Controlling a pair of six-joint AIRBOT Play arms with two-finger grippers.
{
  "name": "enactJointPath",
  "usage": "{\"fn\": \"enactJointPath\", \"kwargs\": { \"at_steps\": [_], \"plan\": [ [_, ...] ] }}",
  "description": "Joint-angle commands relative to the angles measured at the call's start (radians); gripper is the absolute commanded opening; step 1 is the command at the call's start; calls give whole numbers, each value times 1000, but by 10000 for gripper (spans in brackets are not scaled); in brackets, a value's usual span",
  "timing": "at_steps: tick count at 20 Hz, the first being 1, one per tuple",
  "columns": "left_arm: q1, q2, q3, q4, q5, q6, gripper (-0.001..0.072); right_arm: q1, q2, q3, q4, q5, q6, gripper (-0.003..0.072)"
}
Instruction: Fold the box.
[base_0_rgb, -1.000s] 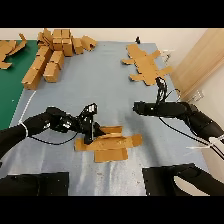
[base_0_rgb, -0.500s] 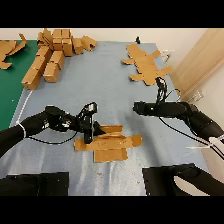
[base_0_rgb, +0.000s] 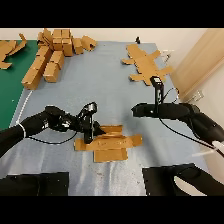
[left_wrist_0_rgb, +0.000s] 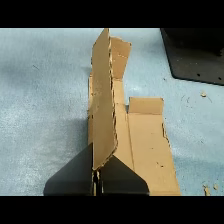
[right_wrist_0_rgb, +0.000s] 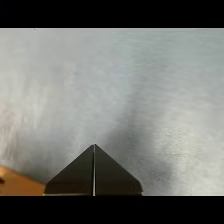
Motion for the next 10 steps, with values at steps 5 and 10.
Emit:
{"fn": "enactJointPath", "kwargs": {
  "at_steps": [5, 10],
  "plan": [
    [0, 0, 0, 0, 0, 0, 12, 334, 393, -153, -109, -251, -186, 4],
    [0, 0, 0, 0, 0, 0, 12, 617, 343, -276, -179, -262, -428, 509]
  ]
}}
